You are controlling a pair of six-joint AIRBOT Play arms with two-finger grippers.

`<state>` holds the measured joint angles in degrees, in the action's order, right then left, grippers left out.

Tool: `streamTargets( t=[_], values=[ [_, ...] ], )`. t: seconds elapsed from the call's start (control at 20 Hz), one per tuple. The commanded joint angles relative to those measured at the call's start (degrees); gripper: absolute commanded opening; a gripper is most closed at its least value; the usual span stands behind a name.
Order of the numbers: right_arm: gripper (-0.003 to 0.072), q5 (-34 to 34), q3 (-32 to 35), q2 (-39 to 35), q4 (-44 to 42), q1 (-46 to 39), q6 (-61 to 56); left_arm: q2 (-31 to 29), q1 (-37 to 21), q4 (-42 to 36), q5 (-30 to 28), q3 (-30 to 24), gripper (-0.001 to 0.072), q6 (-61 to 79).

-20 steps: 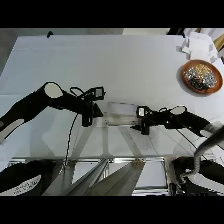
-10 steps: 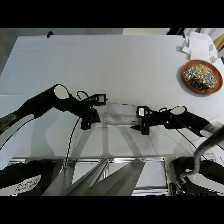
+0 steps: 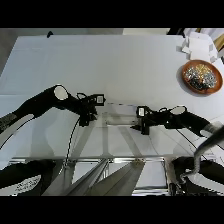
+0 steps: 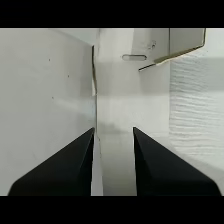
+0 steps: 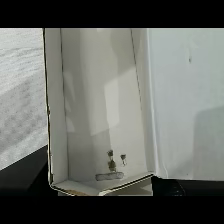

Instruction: Fold the box and place the chain.

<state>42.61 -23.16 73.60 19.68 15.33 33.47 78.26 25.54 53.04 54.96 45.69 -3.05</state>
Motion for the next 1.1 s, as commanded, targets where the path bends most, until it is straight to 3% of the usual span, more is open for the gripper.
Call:
streamTargets(
  t=[0.0,1.05],
  values=[
    [0.0326,0.0,0.0,0.0,0.0,0.0,0.0,-0.2,1.9,0.6,-2.7,0.0,0.0278,8.7],
    [0.0326,0.0,0.0,0.0,0.0,0.0,0.0,1.8,5.0,-2.7,-4.5,0.0,0.027,13.3]
  ],
)
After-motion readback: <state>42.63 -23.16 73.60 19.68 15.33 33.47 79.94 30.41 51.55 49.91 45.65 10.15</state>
